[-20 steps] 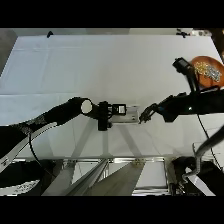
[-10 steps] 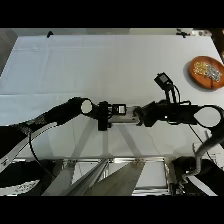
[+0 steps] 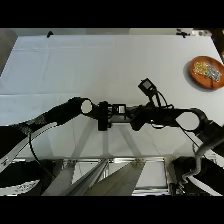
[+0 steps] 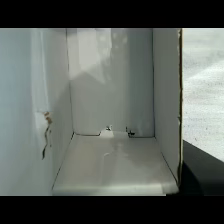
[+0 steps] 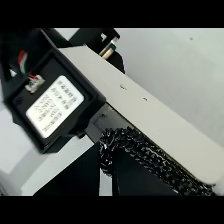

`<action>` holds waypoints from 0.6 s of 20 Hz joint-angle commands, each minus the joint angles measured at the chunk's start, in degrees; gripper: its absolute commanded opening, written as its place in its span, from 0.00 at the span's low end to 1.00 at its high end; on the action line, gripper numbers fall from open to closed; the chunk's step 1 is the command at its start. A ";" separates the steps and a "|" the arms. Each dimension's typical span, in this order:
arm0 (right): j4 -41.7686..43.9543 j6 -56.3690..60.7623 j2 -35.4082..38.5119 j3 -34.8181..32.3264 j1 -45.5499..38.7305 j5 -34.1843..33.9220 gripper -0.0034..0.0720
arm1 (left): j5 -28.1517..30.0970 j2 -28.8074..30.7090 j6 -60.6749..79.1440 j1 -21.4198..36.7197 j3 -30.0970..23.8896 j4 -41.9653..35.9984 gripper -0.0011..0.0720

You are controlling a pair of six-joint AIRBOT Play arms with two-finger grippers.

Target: Fold the box and place the chain.

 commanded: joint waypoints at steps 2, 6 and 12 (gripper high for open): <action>0.04 2.99 -8.04 -0.02 1.03 -5.03 0.07 | 0.00 0.04 0.02 -0.02 0.00 0.02 0.39; -0.11 4.55 -11.69 -0.02 1.03 -5.92 0.08 | 0.00 0.04 0.02 -0.02 0.00 0.02 0.39; -0.15 4.55 -9.09 0.04 0.98 -3.87 0.50 | 0.00 0.04 0.02 -0.02 0.00 0.02 0.39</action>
